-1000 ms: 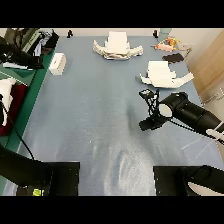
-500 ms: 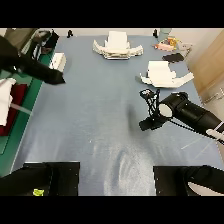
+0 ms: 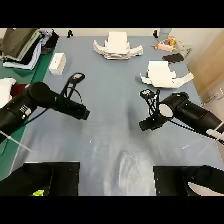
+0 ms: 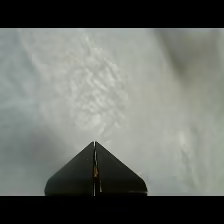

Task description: Fold the box.

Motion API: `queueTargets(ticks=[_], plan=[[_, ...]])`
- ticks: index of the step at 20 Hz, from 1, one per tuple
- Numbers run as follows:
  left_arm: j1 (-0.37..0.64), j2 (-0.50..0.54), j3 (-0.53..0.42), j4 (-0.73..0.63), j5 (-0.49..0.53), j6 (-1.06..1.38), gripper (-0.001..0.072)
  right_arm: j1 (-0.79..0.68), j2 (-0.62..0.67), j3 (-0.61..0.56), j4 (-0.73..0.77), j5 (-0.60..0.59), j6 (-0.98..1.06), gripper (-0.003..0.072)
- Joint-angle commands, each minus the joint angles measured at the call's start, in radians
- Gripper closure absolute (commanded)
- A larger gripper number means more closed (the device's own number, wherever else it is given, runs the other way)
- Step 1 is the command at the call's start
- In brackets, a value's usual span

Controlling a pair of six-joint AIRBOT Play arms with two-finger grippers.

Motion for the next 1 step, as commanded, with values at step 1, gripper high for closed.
queueTargets(ticks=[1], plan=[[-0.033,0.005,-0.027,-0.004,0.006,-0.021,0.0697,0.001,0.0,0.001,0.002,0.0,0.0,0.0681]])
